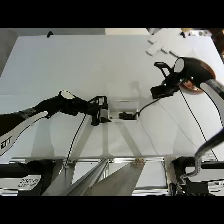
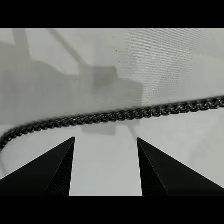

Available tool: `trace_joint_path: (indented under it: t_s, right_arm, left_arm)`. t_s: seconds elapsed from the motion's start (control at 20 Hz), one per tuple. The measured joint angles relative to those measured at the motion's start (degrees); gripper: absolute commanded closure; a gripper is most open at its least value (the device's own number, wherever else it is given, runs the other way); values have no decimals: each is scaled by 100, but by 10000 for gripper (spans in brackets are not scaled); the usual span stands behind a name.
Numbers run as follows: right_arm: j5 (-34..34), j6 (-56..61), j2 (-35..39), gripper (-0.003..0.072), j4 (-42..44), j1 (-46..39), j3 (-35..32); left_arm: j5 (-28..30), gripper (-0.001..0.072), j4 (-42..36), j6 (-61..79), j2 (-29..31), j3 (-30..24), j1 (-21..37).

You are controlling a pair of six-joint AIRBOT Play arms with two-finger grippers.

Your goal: Fold the box and place the chain.

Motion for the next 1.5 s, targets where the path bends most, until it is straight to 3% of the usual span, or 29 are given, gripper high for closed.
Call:
trace_joint_path:
  t_s: [0.5, 0.6, 0.75, 0.8, 0.85, 1.2, 1.5]
  right_arm:
    - [-566, 319, -151, 286, -92, -55, -354]
    - [-610, 345, -151, 337, -105, -55, -376]
    - [-651, 380, -151, 356, -118, -59, -396]
    - [-660, 380, -151, 468, -120, -59, -400]
    - [-664, 378, -153, 675, -166, -61, -400]
    - [-468, 155, 87, 670, -68, -48, -411]
    - [-254, 7, 1338, 669, 22, -46, -411]
  left_arm:
    - [0, 641, 0, 0, 0, 0, 0]
    - [2, 641, 0, 0, 0, 0, 0]
    - [0, 641, 0, 0, 0, 0, 0]
    - [0, 641, 0, 0, 0, 0, 0]
    - [0, 641, 0, 0, 0, 0, 0]
    - [0, 641, 0, -2, 0, 0, 0]
    - [0, 641, 0, 0, 0, 0, 0]
